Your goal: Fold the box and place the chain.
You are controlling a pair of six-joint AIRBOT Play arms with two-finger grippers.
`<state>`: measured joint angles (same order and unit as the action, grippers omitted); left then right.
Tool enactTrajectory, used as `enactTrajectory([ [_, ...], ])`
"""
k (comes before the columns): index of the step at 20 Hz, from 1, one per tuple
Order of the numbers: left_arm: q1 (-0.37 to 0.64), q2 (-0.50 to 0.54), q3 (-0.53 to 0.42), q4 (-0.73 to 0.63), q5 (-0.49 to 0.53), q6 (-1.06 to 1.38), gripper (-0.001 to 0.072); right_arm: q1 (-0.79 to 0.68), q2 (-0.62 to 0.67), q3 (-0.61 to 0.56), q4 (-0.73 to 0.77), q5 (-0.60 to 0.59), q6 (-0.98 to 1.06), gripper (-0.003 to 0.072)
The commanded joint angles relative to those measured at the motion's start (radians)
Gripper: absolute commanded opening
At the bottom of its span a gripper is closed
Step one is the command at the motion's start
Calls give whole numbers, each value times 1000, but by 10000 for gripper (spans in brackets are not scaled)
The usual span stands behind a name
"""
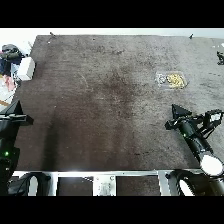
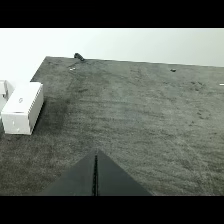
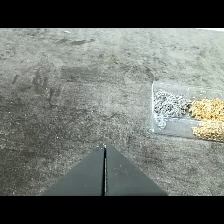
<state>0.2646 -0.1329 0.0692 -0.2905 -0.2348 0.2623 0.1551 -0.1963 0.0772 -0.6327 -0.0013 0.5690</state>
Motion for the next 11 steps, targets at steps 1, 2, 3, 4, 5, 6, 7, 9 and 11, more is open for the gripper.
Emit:
enactTrajectory([
  [1, 0, 3, -2, 0, 7, 0, 10, 0, 1, 0, 0, 0, 0, 10],
  [2, 0, 3, -2, 0, 6, 0, 10, 0, 1, 0, 0, 0, 0, 10],
  [3, 0, 3, -2, 0, 6, 0, 11, 0, 1, 0, 0, 0, 0, 10],
  [4, 0, 3, -2, 0, 6, 0, 10, 0, 1, 0, 0, 0, 0, 10],
  [5, 0, 3, -2, 0, 6, 0, 10, 0, 1, 0, 0, 0, 0, 9],
  [6, 0, 3, -2, 0, 7, 0, 10, 0, 1, 0, 0, 0, 0, 10],
  [7, 0, 3, -2, 0, 6, -2, 10, 0, 1, 0, 0, 0, 0, 9],
  [9, 0, 3, -2, -1, -20, -2, 10, 0, 1, 0, 0, 0, 0, 10],
  [11, 0, 3, -2, -1, -57, -2, 10, 0, 1, 0, 0, 0, 0, 10],
])
